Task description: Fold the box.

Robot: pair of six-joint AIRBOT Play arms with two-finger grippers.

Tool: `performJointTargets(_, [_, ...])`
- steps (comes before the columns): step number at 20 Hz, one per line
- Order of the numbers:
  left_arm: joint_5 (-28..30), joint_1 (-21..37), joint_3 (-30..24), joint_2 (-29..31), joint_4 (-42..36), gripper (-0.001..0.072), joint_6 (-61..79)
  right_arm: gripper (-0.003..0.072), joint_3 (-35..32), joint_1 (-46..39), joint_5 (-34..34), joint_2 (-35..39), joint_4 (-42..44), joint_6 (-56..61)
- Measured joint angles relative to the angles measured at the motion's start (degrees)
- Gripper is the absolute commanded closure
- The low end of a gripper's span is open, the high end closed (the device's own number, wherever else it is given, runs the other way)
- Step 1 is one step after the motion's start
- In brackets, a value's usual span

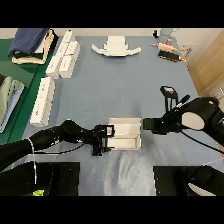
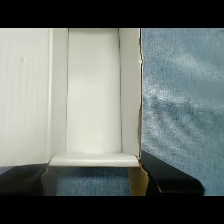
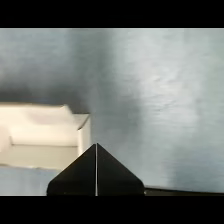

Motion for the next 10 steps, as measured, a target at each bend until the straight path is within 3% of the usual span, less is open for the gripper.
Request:
performJointTargets(4, [0.0, 0.0, 0.0, 0.0, 0.0, 0.0301, 0.0, 0.0685, 0.0, -15.3, 0.4, -4.7, 9.5, -15.3])
performJointTargets(10, [0.0, 0.0, 0.0, 0.0, 0.0, 0.0301, 0.0, 0.0684, 0.9, -34.2, 2.6, -22.1, 43.4, -42.5])
